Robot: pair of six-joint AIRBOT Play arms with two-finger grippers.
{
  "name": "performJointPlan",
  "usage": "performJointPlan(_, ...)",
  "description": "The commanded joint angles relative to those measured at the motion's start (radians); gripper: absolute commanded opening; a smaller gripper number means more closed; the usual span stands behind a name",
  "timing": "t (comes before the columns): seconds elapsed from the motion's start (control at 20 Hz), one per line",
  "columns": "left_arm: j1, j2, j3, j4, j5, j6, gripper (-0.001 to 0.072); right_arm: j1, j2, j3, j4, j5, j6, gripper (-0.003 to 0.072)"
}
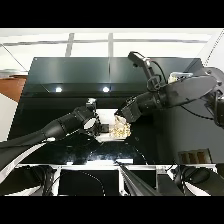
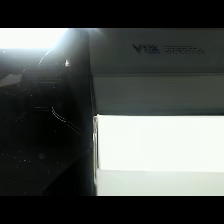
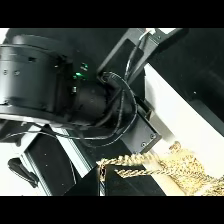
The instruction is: Fold the box and place the chain.
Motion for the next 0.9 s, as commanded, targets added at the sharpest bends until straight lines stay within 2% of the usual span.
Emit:
performJointPlan(0.0, 0.000, 0.000, 0.000, 0.001, 0.000, 0.000, 0.0028, 0.002, -0.029, -0.001, -0.008, 0.005, 0.000, 0.0027)
performJointPlan(0.05, 0.000, 0.000, 0.000, 0.001, 0.000, 0.000, 0.0029, 0.002, -0.032, -0.001, -0.010, 0.006, 0.001, 0.0064)
performJointPlan(0.1, 0.000, 0.000, 0.000, 0.001, 0.000, 0.000, 0.0028, 0.001, -0.032, -0.001, -0.028, 0.008, 0.002, 0.0293)
performJointPlan(0.15, 0.000, 0.000, 0.000, 0.001, 0.000, 0.000, 0.0028, -0.011, -0.032, -0.001, -0.040, -0.005, 0.002, 0.0418)
performJointPlan(0.3, 0.000, 0.000, 0.000, 0.001, -0.002, 0.000, 0.0028, -0.135, -0.017, -0.001, -0.105, -0.111, -0.007, 0.0428)
performJointPlan(0.45, 0.000, 0.000, 0.000, 0.000, -0.003, 0.000, 0.0029, -0.315, -0.005, -0.005, -0.233, -0.188, -0.144, 0.0427)
performJointPlan(0.6, 0.000, 0.000, 0.000, -0.001, -0.004, 0.000, 0.0028, -0.443, -0.006, -0.133, -0.211, -0.097, -0.242, 0.0427)
performJointPlan(0.7, 0.000, 0.000, 0.000, -0.001, -0.004, 0.000, 0.0028, -0.444, -0.006, -0.294, -0.053, 0.029, -0.428, 0.0428)
performJointPlan(0.75, 0.000, 0.000, 0.000, -0.001, -0.005, 0.000, 0.0028, -0.430, -0.006, -0.372, 0.029, 0.082, -0.551, 0.0481)
performJointPlan(0.8, 0.000, 0.000, 0.000, -0.001, -0.005, 0.000, 0.0028, -0.407, -0.006, -0.429, 0.050, 0.140, -0.621, 0.0685)
performJointPlan(0.85, 0.000, 0.000, 0.000, -0.001, -0.005, 0.000, 0.0028, -0.375, -0.006, -0.474, 0.037, 0.205, -0.682, 0.0715)
